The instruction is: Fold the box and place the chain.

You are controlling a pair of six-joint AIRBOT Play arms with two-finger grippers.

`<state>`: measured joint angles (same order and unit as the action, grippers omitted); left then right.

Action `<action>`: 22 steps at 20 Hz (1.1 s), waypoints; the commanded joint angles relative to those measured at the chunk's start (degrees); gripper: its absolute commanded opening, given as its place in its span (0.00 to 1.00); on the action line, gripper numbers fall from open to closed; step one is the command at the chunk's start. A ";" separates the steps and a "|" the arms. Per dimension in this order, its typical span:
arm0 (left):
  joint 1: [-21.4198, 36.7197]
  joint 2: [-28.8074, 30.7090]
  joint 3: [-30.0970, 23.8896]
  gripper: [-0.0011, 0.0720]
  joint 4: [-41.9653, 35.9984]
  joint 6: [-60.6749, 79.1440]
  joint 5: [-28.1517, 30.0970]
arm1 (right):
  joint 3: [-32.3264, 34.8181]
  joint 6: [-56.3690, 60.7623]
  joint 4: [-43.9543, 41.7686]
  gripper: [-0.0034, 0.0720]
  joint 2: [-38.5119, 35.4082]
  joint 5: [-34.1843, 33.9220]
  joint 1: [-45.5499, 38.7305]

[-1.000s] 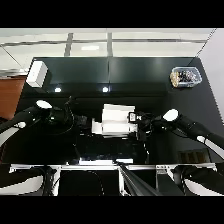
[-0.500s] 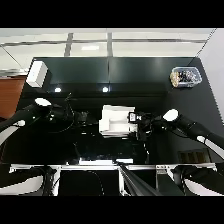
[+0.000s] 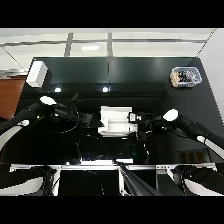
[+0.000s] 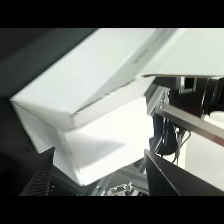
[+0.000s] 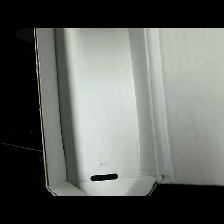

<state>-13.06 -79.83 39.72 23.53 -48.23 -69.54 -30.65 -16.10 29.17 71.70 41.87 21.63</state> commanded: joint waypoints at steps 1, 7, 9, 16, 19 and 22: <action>-1.84 0.00 1.18 0.86 0.24 -0.57 -0.31 | -0.04 0.02 -0.02 0.31 0.00 0.02 0.04; -1.95 0.00 3.34 0.86 8.48 -7.30 -0.02 | -0.04 0.02 -0.02 0.31 0.00 0.02 0.04; -2.08 0.00 4.26 0.86 8.76 -7.91 -0.04 | -0.04 0.02 -0.02 0.31 0.00 0.02 0.04; -6.56 0.00 7.65 0.72 11.23 -16.50 2.01 | -0.04 0.02 -0.02 0.31 0.00 0.00 0.04; -9.99 0.00 10.08 0.70 18.03 -25.16 4.24 | -0.04 0.02 -0.02 0.31 0.00 0.02 0.04; -13.33 0.00 12.55 0.70 23.61 -32.48 6.38 | -0.04 0.02 -0.04 0.31 0.00 0.02 0.04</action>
<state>-23.51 -79.83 50.11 41.06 -72.38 -65.67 -30.65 -16.08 29.17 71.70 41.87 21.63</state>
